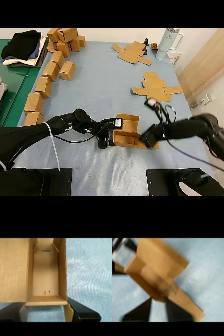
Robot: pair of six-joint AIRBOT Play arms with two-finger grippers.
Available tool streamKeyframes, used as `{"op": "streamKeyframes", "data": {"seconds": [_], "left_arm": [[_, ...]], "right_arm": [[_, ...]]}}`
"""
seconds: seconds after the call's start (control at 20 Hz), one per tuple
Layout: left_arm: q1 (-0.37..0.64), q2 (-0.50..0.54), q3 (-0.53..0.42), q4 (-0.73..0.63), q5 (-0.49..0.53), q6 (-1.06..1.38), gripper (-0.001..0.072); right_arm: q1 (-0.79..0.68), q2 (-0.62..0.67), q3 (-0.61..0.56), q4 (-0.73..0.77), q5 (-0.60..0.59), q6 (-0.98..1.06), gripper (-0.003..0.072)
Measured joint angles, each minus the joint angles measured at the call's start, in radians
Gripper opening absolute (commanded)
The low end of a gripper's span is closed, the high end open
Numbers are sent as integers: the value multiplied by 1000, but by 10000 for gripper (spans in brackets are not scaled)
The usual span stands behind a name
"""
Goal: Fold the box.
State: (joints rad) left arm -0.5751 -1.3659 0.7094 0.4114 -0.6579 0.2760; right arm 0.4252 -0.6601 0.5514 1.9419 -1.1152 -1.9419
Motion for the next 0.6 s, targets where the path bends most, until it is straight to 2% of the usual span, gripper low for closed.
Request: {"op": "streamKeyframes", "data": {"seconds": [0.2, 0.5, 0.55, 0.6], "left_arm": [[0, 0, 0, 0, 0, 0, 476], [0, 0, 0, 0, 0, 0, 476], [0, 0, 0, 0, 0, 0, 476], [0, 0, 0, 0, 0, 0, 476]], "right_arm": [[13, 72, -140, -66, 45, -264, 593], [18, 0, -196, -105, 257, -523, 581], [18, -16, -198, -93, 277, -558, 564], [18, -28, -200, -79, 294, -589, 473]]}}
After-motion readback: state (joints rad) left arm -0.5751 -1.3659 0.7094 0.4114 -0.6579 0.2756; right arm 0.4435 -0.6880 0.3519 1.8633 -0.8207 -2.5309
